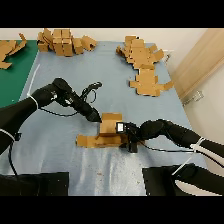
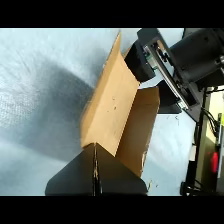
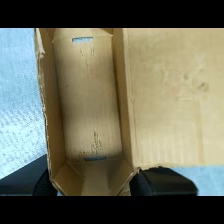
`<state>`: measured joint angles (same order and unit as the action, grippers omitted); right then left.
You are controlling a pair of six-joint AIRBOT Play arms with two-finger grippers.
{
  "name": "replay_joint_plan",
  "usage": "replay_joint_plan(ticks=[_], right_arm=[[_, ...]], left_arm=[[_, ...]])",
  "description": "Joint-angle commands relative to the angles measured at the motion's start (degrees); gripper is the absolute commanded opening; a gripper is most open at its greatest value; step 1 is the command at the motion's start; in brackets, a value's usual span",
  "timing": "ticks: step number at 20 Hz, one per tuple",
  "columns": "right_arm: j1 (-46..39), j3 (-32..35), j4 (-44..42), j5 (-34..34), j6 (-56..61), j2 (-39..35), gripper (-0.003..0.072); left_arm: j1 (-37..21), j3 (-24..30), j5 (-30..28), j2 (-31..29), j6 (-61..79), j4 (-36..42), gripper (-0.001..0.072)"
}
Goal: Fold the box.
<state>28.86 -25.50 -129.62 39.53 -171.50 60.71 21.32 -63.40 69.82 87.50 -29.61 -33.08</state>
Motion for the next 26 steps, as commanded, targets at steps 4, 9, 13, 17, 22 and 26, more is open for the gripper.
replay_joint_plan(ticks=[4, 9, 13, 17, 22, 26], right_arm=[[0.0, 0.0, 0.0, 0.0, 0.0, 0.0, 0.05], [0.0, 0.0, 0.0, 0.0, 0.0, 0.0, 0.05], [0.0, 0.0, 0.0, 0.0, 0.0, 0.0, 0.05], [0.0, 0.0, 0.0, 0.0, 0.0, 0.0, 0.05], [0.0, 0.0, 0.0, 0.0, 0.0, 0.0, 0.05], [0.0, 0.0, 0.0, 0.0, 0.0, 0.0, 0.05]], left_arm=[[-2.4, 4.3, -5.0, -6.6, 7.4, -1.6, 0.001], [3.6, 13.5, -16.6, -16.3, 11.2, -6.0, 0.0009], [9.1, 24.4, -26.9, -25.6, 14.0, -9.6, 0.0012], [10.0, 28.1, -27.6, -27.3, 13.5, -16.8, 0.0037], [10.5, 28.1, -23.9, -27.3, 13.7, -17.3, 0.0662], [15.0, 28.2, -20.6, -27.2, 15.6, -17.4, 0.0662]])
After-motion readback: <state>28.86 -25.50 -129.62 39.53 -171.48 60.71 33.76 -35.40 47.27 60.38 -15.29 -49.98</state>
